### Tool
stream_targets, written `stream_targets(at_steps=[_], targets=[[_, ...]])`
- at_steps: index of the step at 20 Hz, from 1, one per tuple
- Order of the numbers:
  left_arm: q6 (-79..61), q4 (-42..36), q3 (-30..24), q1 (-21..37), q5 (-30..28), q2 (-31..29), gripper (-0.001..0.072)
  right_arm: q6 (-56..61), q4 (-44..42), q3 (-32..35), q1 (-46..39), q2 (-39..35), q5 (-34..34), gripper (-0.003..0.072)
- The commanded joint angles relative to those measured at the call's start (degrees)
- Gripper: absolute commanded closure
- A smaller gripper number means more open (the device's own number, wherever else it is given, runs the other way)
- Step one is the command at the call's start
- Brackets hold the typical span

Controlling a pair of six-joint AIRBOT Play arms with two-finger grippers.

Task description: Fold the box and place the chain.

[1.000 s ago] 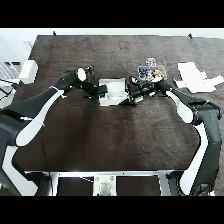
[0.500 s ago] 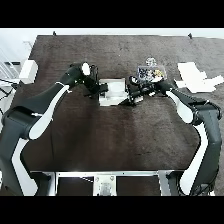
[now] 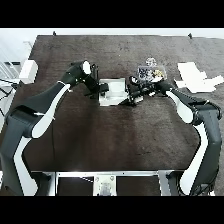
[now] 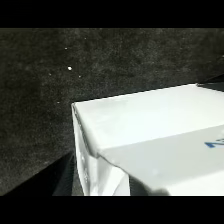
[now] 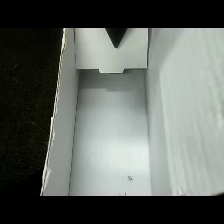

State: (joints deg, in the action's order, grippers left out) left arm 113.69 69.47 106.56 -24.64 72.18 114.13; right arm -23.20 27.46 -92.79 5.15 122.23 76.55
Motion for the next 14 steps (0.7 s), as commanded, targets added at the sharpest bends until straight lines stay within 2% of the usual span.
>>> stream_targets(at_steps=[1,8,9,14], targets=[[-1.29,-0.24,0.11,-0.02,-1.9,0.07,0.0323,0.02,0.0,0.02,0.02,-0.02,0.0,0.0115],[-1.09,2.95,0.11,-0.02,-0.5,0.07,0.0319,0.02,0.0,0.02,0.02,-0.02,0.0,0.0115],[-0.87,3.54,0.11,-0.13,0.2,0.07,0.0272,0.02,0.0,0.02,0.02,-0.02,0.0,0.0116],[2.93,9.29,0.22,-2.19,-0.63,0.09,0.0272,0.02,0.0,0.02,0.02,-0.02,0.0,0.0115]])
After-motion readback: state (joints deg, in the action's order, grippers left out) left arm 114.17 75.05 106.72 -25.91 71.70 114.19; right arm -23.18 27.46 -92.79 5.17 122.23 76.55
